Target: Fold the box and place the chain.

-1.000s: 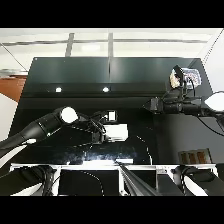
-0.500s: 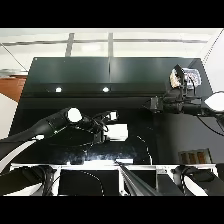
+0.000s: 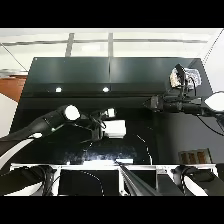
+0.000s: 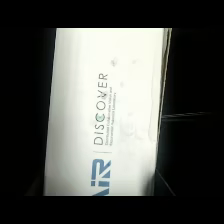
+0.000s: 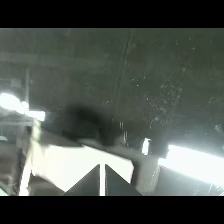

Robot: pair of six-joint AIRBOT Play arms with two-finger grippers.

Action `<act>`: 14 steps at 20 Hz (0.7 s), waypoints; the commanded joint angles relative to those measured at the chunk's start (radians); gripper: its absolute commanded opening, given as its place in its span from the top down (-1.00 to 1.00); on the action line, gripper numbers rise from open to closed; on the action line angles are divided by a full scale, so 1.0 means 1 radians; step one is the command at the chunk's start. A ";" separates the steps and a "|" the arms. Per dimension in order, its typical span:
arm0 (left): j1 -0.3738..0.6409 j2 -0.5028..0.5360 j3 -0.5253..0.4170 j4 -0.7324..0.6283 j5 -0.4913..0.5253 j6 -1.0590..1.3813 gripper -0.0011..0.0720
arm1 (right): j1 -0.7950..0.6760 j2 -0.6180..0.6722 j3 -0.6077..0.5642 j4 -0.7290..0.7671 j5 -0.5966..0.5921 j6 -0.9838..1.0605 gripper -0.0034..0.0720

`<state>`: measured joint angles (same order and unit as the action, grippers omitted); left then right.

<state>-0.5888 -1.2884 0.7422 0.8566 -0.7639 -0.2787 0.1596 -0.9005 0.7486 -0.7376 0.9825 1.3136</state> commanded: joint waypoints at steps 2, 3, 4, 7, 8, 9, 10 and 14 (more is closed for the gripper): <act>0.223 0.049 0.053 0.141 -0.002 -0.142 0.00 | -0.019 0.001 0.001 0.000 -0.008 0.003 0.79; 0.299 0.048 0.076 0.170 0.001 -0.205 0.00 | -0.023 0.001 0.001 0.001 -0.007 0.008 0.79; 0.384 0.045 0.102 0.200 0.014 -0.265 0.00 | -0.022 0.001 0.001 0.000 -0.007 0.011 0.79; 0.623 -0.009 0.215 0.228 0.075 -0.432 0.00 | -0.022 0.001 0.001 0.000 -0.008 0.011 0.79; 0.698 -0.055 0.278 0.228 0.074 -0.508 0.00 | -0.022 0.001 0.001 0.000 -0.010 0.011 0.79; 0.756 -0.109 0.344 0.233 0.064 -0.562 0.00 | -0.022 0.001 0.000 0.000 -0.011 0.011 0.79; 0.809 -0.176 0.425 0.252 0.037 -0.598 0.00 | -0.022 0.001 0.000 0.000 -0.010 0.011 0.79; 0.909 -0.407 0.710 0.405 0.023 -0.751 -0.08 | -0.022 0.001 0.001 0.000 -0.012 0.018 0.79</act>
<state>0.2260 -1.5520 1.2690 1.1645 -0.7414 -0.8799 0.1383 -0.9009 0.7486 -0.7376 0.9730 1.3285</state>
